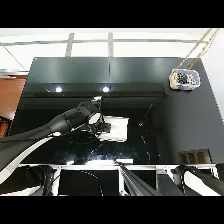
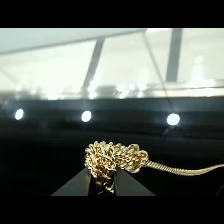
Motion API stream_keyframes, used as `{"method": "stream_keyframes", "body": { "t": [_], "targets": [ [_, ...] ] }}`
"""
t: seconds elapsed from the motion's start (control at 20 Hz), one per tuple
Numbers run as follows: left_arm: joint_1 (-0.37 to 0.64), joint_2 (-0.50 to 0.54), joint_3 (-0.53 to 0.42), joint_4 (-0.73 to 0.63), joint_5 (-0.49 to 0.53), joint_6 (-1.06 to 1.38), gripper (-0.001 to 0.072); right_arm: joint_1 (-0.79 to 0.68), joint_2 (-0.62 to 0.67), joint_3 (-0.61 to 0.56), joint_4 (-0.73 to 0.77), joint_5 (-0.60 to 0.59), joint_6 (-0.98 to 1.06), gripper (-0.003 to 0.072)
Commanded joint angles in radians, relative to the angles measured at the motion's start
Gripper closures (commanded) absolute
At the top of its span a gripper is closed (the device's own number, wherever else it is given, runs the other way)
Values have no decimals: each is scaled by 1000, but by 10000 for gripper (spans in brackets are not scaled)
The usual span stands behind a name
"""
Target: Fold the box and place the chain.
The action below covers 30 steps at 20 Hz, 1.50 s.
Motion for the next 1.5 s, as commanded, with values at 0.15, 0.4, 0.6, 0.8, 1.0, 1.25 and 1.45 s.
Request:
{"method": "stream_keyframes", "body": {
  "t": [0.15, 0.4, 0.6, 0.8, 1.0, 1.25, 1.45],
  "targets": [
    [1, 0, 0, 0, 2, 0, 677, 217, 226, -302, 0, 220, -40, 674],
    [1, 0, 0, 0, 2, 0, 677, 451, 248, -576, 75, 153, -37, 675],
    [0, 0, 0, 0, 2, 0, 678, 621, 241, -776, 89, -40, -40, 677],
    [1, 0, 0, 0, 2, 0, 678, 693, 215, -852, 133, -200, -41, 677],
    [1, 0, 0, 0, 1, 0, 678, 735, 178, -852, 140, -284, -32, 675],
    [1, 0, 0, 1, 2, 0, 678, 737, 154, -853, -55, -274, 57, 675],
    [1, 0, 0, 1, 2, 0, 678, 739, 154, -855, -122, -200, 80, 675]
  ]
}}
